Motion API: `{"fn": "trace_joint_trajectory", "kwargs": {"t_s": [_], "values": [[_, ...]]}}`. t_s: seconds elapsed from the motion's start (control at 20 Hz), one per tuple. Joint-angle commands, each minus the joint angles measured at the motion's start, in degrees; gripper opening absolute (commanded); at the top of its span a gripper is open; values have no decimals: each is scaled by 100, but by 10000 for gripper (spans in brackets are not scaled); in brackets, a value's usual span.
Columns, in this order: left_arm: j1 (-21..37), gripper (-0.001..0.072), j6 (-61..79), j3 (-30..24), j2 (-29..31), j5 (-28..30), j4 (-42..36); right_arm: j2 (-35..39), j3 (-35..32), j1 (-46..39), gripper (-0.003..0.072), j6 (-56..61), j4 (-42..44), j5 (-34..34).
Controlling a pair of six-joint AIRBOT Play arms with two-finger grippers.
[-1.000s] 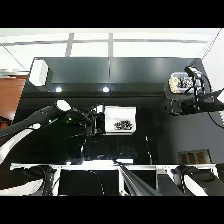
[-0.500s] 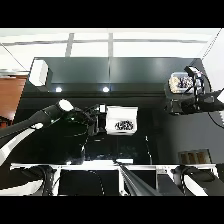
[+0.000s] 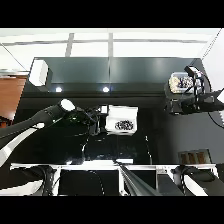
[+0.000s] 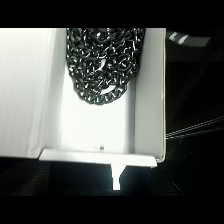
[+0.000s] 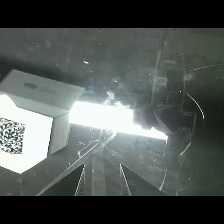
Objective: Fold the box and place the chain.
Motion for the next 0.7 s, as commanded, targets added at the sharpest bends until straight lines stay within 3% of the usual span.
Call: {"fn": "trace_joint_trajectory", "kwargs": {"t_s": [0.0,0.1,0.2,0.4,0.45,0.5,0.65], "values": [[-122,702,129,7,-4,31,-7,2,4,7,263,2,0,-35],[-138,614,122,7,-4,52,-9,2,4,7,263,2,0,-42],[-136,332,122,7,-2,61,-4,0,4,13,263,0,2,-44],[-138,290,96,7,-2,74,-7,-160,-24,17,276,-2,522,-385],[-138,291,94,7,-2,90,-7,-304,-24,42,528,-37,848,-577],[-138,290,83,7,-2,120,-4,-492,-24,138,710,-308,1202,-887],[-138,290,83,7,-2,136,-7,-1178,-22,627,709,-1139,2098,-2048]]}}
